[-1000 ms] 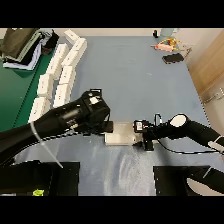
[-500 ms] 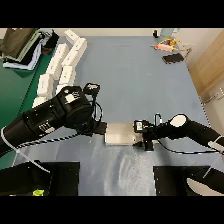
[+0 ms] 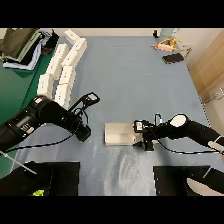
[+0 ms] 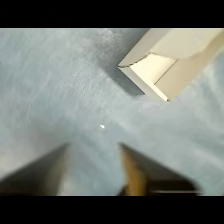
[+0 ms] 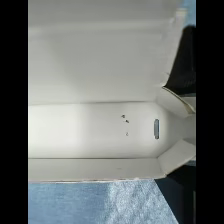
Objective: Fold the box.
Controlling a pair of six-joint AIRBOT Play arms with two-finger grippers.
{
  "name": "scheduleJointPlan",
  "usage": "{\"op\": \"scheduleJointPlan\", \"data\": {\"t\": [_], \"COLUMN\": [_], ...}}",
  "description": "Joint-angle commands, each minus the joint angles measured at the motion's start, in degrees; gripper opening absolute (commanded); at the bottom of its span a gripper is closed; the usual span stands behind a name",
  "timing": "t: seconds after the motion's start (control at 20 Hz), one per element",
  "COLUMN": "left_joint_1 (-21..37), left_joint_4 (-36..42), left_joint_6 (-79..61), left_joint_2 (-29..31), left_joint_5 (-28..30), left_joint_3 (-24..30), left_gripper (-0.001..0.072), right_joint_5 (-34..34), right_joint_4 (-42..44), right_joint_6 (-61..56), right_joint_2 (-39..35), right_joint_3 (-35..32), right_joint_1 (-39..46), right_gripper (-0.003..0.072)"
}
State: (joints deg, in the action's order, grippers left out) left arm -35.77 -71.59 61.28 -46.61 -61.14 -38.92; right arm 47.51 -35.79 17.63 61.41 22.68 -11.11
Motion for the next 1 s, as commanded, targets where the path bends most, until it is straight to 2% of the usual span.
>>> {"op": "scheduleJointPlan", "data": {"t": [0.0, 0.15, 0.25, 0.5, 0.7, 0.95], "left_joint_1": [6.51, 6.47, 6.47, 5.62, 2.36, 0.81], "left_joint_4": [11.82, 20.87, 27.61, 41.81, 42.51, 47.56], "left_joint_6": [-30.27, -47.52, -59.08, -80.35, -83.38, -83.3], "left_joint_2": [2.14, 0.72, -1.9, -9.79, -14.12, -15.58], "left_joint_5": [13.09, 17.9, 18.32, 21.86, 22.43, 25.18], "left_joint_3": [8.31, 13.0, 15.08, 15.93, 15.93, 15.93], "left_gripper": [0.0702, 0.0702, 0.0702, 0.0701, 0.0701, 0.0702], "right_joint_5": [0.02, 0.0, 0.0, 0.0, 0.0, 0.0], "right_joint_4": [0.02, 0.02, 0.02, 0.02, 0.02, 0.02], "right_joint_6": [-0.02, -0.02, -0.02, -0.02, -0.02, -0.02], "right_joint_2": [-0.04, -0.04, -0.04, -0.04, -0.04, -0.04], "right_joint_3": [-0.02, -0.02, -0.02, -0.02, -0.02, -0.02], "right_joint_1": [-0.04, -0.04, -0.04, -0.04, -0.04, -0.04], "right_gripper": [0.0523, 0.0523, 0.0523, 0.0523, 0.0523, 0.0523]}}
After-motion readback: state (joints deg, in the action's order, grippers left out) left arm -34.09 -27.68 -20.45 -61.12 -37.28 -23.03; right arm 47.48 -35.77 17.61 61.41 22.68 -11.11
